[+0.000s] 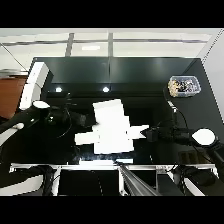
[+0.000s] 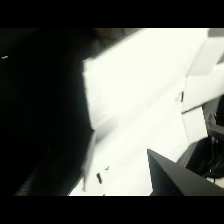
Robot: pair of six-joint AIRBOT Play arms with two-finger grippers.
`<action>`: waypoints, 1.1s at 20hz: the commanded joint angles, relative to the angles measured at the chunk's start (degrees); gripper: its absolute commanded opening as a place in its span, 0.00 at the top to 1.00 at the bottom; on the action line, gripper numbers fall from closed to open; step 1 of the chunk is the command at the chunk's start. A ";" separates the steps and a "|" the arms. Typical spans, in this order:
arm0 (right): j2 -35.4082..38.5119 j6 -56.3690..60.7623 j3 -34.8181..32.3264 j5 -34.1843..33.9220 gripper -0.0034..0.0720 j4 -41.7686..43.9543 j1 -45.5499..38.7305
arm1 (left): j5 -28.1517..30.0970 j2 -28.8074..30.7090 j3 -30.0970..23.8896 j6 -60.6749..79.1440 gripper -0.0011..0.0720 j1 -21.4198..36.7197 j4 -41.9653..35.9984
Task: Fold the box and place the chain.
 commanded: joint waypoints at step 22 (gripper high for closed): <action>0.07 0.52 0.00 0.31 0.29 -3.04 0.00 | -17.77 -17.53 15.30 13.57 0.94 -4.87 5.90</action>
